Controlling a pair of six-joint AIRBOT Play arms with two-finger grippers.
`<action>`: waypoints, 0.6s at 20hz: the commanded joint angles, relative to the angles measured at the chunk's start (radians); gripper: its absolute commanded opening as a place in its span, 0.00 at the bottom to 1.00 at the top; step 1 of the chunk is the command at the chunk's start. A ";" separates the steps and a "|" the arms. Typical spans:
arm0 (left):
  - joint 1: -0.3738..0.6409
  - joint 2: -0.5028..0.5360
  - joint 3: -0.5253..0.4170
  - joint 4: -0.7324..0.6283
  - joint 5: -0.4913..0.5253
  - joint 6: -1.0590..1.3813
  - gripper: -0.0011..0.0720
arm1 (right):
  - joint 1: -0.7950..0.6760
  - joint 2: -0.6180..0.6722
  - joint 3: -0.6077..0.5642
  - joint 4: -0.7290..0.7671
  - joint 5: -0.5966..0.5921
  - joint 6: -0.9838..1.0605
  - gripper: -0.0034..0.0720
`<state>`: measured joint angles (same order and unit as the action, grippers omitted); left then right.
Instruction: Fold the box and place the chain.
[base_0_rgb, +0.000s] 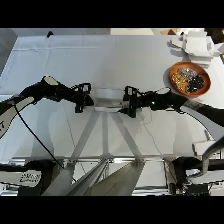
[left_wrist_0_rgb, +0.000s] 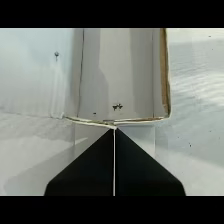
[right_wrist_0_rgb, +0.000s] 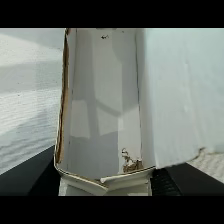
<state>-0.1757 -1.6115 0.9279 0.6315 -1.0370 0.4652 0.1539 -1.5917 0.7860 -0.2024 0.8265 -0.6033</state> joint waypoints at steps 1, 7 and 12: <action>-0.001 -0.001 0.000 -0.043 0.001 0.010 0.02 | 0.000 0.000 0.001 0.000 0.000 0.000 0.71; -0.001 -0.006 0.000 -0.093 0.002 0.010 0.48 | 0.000 0.000 0.001 0.000 0.000 0.000 0.71; -0.001 -0.008 0.000 -0.096 0.001 0.009 0.50 | 0.000 0.000 0.001 0.000 0.000 0.000 0.71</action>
